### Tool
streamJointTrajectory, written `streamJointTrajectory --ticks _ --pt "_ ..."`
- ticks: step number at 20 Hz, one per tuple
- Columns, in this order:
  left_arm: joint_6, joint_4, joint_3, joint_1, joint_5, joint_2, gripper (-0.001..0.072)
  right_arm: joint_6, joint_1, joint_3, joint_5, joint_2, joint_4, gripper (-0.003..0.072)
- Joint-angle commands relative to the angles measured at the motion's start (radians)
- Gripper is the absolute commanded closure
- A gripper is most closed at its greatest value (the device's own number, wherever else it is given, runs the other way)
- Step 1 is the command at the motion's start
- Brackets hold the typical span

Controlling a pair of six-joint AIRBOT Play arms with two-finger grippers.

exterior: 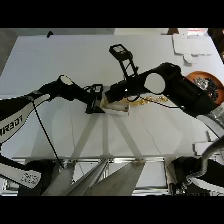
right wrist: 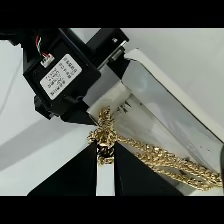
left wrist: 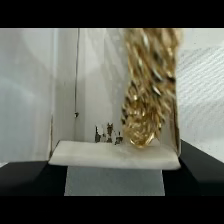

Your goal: Fold the box and place the chain.

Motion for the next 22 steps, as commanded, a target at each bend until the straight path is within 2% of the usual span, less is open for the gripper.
streamJointTrajectory --ticks 1,8,9,11,16,18,20,22 --pt "0.0 0.0 0.0 0.0 0.0 0.0 0.0334 0.05 0.012 0.0 0.008 -0.066 -0.063 0.0681" --pt "0.0 0.0 0.0 0.0 0.0 0.0 0.0334 0.108 0.013 0.0 -0.023 -0.216 -0.099 0.0676" --pt "0.0 0.0 0.0 0.0 0.0 0.0 0.0334 0.109 0.013 0.0 -0.017 -0.232 -0.092 0.0658" --pt "0.0 0.0 0.0 0.0 0.0 0.0 0.0334 0.132 0.013 0.0 -0.015 -0.242 -0.093 0.0385" --pt "0.0 0.0 0.0 0.0 0.0 0.0 0.0334 0.121 0.012 0.001 -0.006 -0.17 -0.128 0.0379" --pt "0.0 0.0 0.0 0.0 0.0 0.0 0.0334 0.122 0.012 0.001 0.046 -0.106 -0.263 0.0379" --pt "0.0 0.0 0.0 0.0 0.0 0.0 0.0334 0.122 -0.005 0.001 0.147 -0.037 -0.405 0.0379" --pt "0.0 0.0 0.0 0.0 0.0 0.0 0.0334 0.117 -0.052 0.001 0.216 0.027 -0.443 0.0379"
